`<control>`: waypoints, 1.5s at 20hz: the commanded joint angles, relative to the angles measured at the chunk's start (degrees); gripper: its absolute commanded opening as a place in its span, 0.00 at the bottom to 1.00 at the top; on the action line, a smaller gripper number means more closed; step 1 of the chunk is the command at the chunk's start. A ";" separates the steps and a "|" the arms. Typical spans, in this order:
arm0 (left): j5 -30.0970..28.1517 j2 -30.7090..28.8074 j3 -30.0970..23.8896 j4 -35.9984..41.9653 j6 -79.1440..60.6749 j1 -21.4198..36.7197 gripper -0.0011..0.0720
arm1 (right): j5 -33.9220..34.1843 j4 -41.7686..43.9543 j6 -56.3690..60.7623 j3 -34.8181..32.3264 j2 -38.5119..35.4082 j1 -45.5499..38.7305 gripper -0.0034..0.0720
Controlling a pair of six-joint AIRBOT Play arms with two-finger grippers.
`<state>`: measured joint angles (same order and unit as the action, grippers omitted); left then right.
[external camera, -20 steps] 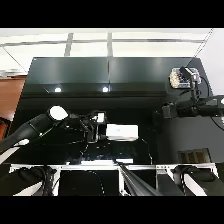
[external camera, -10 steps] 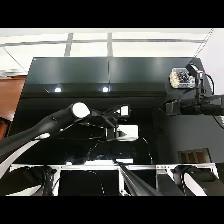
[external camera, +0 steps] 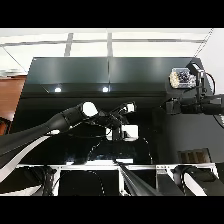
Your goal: Fold the box and place the chain.
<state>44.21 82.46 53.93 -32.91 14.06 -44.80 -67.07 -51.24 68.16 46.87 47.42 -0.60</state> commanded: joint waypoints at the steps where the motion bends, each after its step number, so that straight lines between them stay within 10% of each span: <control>1: 2.45 0.17 0.17 -2.21 0.92 -0.15 0.99 | 0.26 -0.04 -0.04 0.07 -0.04 0.00 0.07; 17: -1.64 3.19 0.17 -19.85 1.51 -5.25 0.99 | 0.74 -0.02 -0.02 -0.22 0.00 0.00 0.07; 20: -2.01 2.01 2.91 -23.45 20.81 -4.92 0.62 | 1.70 -0.11 -0.02 -0.24 0.00 0.00 0.07; 25: 12.59 0.33 9.05 -32.92 38.29 11.06 0.57 | 3.93 -0.31 0.00 -0.24 0.00 0.00 0.07; 30: 9.01 0.31 14.99 -34.56 45.64 41.33 0.57 | 4.61 -0.22 0.26 -0.24 0.00 0.00 0.07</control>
<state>54.61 82.67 65.45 -65.41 52.18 -18.85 -63.02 -51.51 68.14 46.63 47.42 -0.60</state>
